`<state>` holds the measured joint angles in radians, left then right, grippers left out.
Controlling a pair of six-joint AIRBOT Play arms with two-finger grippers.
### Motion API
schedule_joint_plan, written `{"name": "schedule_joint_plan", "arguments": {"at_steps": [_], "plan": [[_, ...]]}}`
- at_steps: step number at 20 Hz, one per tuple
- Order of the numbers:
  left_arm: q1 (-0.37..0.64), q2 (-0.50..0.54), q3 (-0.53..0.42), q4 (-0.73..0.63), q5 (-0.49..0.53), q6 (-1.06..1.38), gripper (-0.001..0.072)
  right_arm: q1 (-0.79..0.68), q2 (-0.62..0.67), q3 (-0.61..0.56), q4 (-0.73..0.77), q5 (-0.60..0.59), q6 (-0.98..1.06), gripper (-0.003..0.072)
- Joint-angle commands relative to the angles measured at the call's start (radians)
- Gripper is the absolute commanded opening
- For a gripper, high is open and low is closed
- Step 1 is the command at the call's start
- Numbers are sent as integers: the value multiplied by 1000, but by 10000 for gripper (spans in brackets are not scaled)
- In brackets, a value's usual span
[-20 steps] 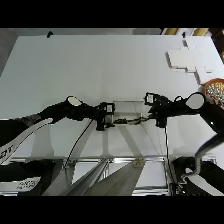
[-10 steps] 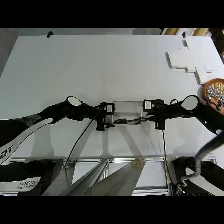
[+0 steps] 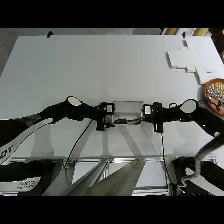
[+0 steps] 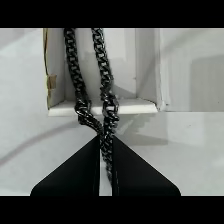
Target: Fold the box and place the chain.
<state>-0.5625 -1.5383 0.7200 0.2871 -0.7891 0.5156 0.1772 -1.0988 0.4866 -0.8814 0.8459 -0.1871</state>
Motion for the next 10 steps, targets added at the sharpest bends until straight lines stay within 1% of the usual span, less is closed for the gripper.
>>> {"name": "schedule_joint_plan", "arguments": {"at_steps": [1, 3, 7, 8, 10], "plan": [[0, 0, 0, 0, 0, 0, 9, -1, 2, -12, 0, -28, -21, 14], [0, 0, 0, 0, 0, 0, 9, -1, 25, -12, -31, -24, 5, 14], [0, 0, 0, 0, 0, 0, 9, -1, 139, -12, -35, -20, 258, 14], [0, 0, 0, 0, 0, 0, 9, 0, 171, -12, -10, -19, 305, 14], [0, 0, 0, 0, 0, 0, 9, 8, 225, -12, 145, -19, 327, 14]]}}
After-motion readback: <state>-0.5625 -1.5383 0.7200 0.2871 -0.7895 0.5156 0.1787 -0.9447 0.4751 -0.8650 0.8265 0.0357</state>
